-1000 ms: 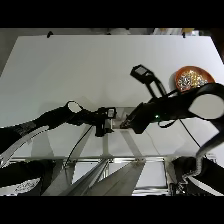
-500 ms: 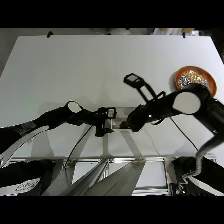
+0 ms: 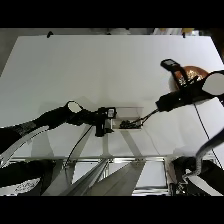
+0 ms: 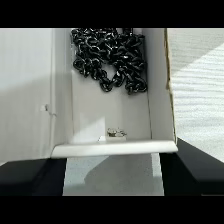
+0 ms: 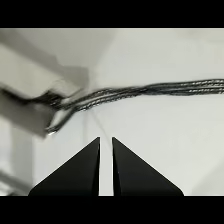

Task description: Fold the box and place the chain.

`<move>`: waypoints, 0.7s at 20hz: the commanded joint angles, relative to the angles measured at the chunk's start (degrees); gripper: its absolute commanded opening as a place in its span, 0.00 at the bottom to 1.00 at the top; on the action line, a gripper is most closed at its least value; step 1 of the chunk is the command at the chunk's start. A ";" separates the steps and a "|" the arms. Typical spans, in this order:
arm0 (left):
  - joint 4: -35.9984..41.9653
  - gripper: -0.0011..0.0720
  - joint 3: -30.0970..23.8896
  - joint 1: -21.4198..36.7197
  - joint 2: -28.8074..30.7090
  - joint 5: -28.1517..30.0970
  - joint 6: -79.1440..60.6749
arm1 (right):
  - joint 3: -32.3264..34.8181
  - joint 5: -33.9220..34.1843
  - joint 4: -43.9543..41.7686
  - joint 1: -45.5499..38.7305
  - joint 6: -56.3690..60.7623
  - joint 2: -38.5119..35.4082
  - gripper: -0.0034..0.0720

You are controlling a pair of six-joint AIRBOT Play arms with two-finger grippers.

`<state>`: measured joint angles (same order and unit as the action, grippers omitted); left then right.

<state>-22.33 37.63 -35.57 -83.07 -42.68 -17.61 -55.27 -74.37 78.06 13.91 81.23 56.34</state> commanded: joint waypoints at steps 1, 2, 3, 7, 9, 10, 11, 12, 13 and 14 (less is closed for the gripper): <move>0.00 0.39 0.02 0.00 0.00 0.00 0.00 | 0.48 6.60 5.73 -7.08 1.68 3.85 0.21; 0.00 0.39 0.02 0.00 0.00 0.00 0.02 | 0.46 7.96 6.23 -8.63 1.68 5.73 0.25; 0.00 0.39 0.02 0.00 0.00 -0.02 0.00 | 0.46 9.14 6.49 -10.03 1.66 7.82 0.31; 0.00 0.39 0.02 0.00 0.00 0.00 0.00 | 0.46 12.15 7.30 -13.53 1.66 15.32 0.31; 0.00 0.39 0.02 0.00 0.00 0.02 0.02 | 0.48 12.61 7.61 -14.27 1.64 18.71 0.31; 0.00 0.39 0.02 0.00 0.00 0.00 0.00 | 0.48 12.94 7.67 -14.36 1.64 20.22 0.31; 0.00 0.39 0.02 0.00 0.00 0.00 0.00 | 0.46 13.38 7.69 -14.34 1.62 21.57 0.31; 0.00 0.39 0.02 0.00 0.00 0.02 0.00 | 0.48 13.81 7.69 -14.34 1.44 22.88 0.31; 0.00 0.39 0.02 0.00 0.00 0.00 0.00 | 0.48 13.99 7.72 -14.34 1.44 23.91 0.31; 0.00 0.39 0.02 0.00 0.00 0.00 0.00 | 0.48 14.29 7.74 -14.34 1.44 24.79 0.31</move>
